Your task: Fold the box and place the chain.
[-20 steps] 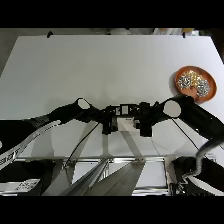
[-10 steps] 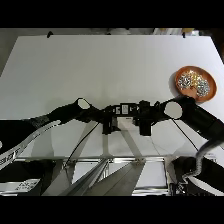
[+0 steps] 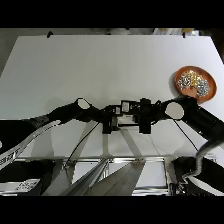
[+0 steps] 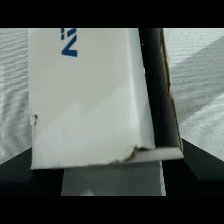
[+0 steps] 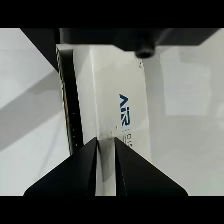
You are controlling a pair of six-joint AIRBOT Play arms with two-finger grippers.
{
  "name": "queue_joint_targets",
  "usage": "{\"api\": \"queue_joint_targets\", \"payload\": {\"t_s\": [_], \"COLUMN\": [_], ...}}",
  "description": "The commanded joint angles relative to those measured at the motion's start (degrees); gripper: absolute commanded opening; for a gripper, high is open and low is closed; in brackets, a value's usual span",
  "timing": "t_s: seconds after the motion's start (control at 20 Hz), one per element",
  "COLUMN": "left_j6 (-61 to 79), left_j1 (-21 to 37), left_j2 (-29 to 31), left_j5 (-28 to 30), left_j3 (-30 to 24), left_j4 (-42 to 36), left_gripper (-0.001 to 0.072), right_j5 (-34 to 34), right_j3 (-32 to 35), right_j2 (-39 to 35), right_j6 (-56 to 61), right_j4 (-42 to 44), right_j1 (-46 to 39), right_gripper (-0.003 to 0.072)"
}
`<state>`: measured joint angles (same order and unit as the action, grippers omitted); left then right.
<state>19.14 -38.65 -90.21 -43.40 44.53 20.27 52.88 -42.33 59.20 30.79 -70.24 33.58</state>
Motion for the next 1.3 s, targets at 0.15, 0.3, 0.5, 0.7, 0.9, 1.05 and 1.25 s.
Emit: {"api": "queue_joint_targets", "payload": {"t_s": [0.15,0.3,0.5,0.7,0.9,1.05,1.25], "left_j6": [0.09,0.09,0.09,0.09,0.09,0.09,0.09], "left_j1": [0.0,0.0,0.0,0.0,0.0,0.0,0.0], "left_j2": [0.0,0.0,0.0,0.0,0.0,0.0,0.0], "left_j5": [-0.13,-0.13,-0.13,-0.15,-0.15,-0.15,-0.13], "left_j3": [-0.02,-0.02,-0.02,-0.02,-0.02,-0.02,-0.02], "left_j4": [0.07,0.07,0.07,0.07,0.07,0.07,0.07], "left_gripper": [0.0312,0.0312,0.0312,0.0312,0.0312,0.0312,0.0312], "right_j5": [-0.98,-0.94,-0.87,1.46,2.78,2.84,2.64], "right_j3": [0.02,0.79,2.8,2.97,2.95,2.95,2.95], "right_j2": [-0.02,0.02,0.02,-0.04,-0.81,-1.99,-2.14], "right_j6": [0.72,0.7,0.7,0.63,-0.02,-2.78,-2.99], "right_j4": [-0.39,-0.2,0.44,2.71,4.85,8.44,10.71], "right_j1": [0.02,0.02,0.02,0.02,0.02,-0.02,-0.02], "right_gripper": [0.0094,0.0095,0.0104,0.0207,0.0208,0.0208,0.0187]}}
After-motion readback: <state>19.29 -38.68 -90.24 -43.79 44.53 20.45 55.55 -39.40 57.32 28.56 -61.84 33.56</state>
